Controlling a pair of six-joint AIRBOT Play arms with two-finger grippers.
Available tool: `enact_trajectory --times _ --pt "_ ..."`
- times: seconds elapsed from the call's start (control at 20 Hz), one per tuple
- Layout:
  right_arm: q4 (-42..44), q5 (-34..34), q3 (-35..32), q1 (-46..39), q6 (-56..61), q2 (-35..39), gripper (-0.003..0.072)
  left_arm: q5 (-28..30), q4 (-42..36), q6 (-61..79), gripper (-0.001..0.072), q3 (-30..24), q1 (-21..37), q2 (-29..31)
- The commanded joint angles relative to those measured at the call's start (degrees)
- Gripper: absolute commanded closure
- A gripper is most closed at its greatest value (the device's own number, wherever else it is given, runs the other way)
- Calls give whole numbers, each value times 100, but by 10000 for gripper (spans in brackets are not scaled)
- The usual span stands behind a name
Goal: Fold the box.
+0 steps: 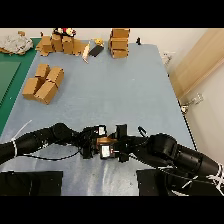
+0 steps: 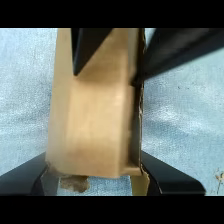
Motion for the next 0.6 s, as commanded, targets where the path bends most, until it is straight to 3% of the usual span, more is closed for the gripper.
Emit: enact_trajectory --times 0.0,0.05,0.1,0.25,0.35,0.55 --pt "-247 7 -4 7 131 -37 407 -2 4 2 191 -2 0 2" --pt "-240 4 -4 7 131 -74 410 -2 4 2 191 -2 0 2" --pt "-192 0 -7 7 129 -109 463 -2 4 2 191 -2 0 2" --pt "70 -17 -7 11 127 -192 464 -2 2 2 191 -2 0 2" --pt "271 -125 -7 11 125 -203 539 -2 4 2 192 -2 0 2" --pt "428 -328 -7 11 125 -203 527 -2 4 2 191 -2 0 2"
